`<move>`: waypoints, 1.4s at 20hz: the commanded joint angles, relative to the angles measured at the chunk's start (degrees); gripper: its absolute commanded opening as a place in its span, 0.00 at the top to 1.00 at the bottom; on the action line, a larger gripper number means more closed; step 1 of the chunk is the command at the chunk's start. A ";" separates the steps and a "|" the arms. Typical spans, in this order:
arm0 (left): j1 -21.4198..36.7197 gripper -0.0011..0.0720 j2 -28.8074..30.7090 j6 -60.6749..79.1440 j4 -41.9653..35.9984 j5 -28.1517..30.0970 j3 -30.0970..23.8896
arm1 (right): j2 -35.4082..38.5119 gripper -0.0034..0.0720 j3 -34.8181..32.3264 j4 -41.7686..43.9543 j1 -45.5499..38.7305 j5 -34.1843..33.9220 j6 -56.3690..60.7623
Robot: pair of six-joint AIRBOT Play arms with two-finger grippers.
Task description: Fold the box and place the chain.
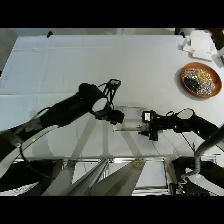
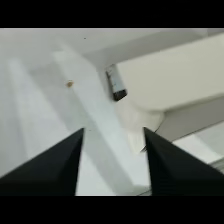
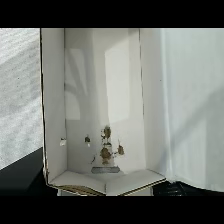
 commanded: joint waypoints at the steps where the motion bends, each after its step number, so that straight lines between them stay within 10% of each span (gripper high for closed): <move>1: 3.76 0.29 5.81 20.59 -0.22 -3.15 -0.42 | 0.00 0.41 -0.02 0.00 0.04 0.00 -0.02; 11: 2.99 0.62 1.01 2.32 -6.86 6.51 -3.96 | 0.00 0.41 -0.02 0.00 0.04 0.00 -0.02; 28: -4.11 0.63 -4.31 -18.67 -1.77 8.46 -5.49 | 0.00 0.41 -0.02 0.02 0.04 0.02 -0.02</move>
